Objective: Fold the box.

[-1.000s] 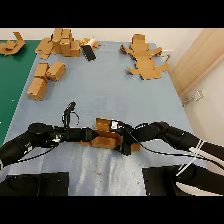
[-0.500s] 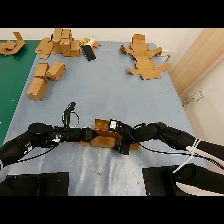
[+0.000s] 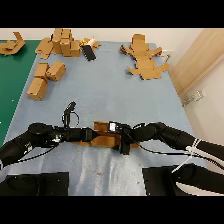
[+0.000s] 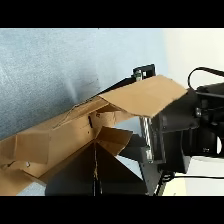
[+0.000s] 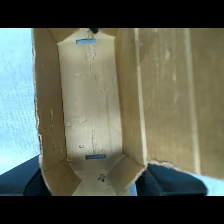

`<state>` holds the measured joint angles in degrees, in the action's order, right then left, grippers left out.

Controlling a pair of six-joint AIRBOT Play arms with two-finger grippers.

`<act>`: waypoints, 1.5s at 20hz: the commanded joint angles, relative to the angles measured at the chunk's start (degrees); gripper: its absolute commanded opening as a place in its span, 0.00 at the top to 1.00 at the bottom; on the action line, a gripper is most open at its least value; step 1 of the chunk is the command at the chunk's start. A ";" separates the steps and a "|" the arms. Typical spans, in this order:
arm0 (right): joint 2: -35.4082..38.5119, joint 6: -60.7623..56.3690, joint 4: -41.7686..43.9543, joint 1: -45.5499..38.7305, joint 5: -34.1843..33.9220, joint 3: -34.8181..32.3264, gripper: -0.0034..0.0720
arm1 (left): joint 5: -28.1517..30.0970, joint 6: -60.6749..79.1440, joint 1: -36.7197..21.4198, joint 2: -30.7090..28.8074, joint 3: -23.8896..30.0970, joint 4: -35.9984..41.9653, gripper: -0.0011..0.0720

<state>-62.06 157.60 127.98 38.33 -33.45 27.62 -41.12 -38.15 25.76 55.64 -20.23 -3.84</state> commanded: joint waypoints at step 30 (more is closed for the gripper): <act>0.00 8.57 -0.26 0.00 -4.11 0.04 0.26 | 0.02 0.00 -0.04 -0.02 0.02 0.00 0.97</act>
<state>-62.06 166.15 127.76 38.33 -37.52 27.64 -41.12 -38.15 25.78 55.64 -20.23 -3.81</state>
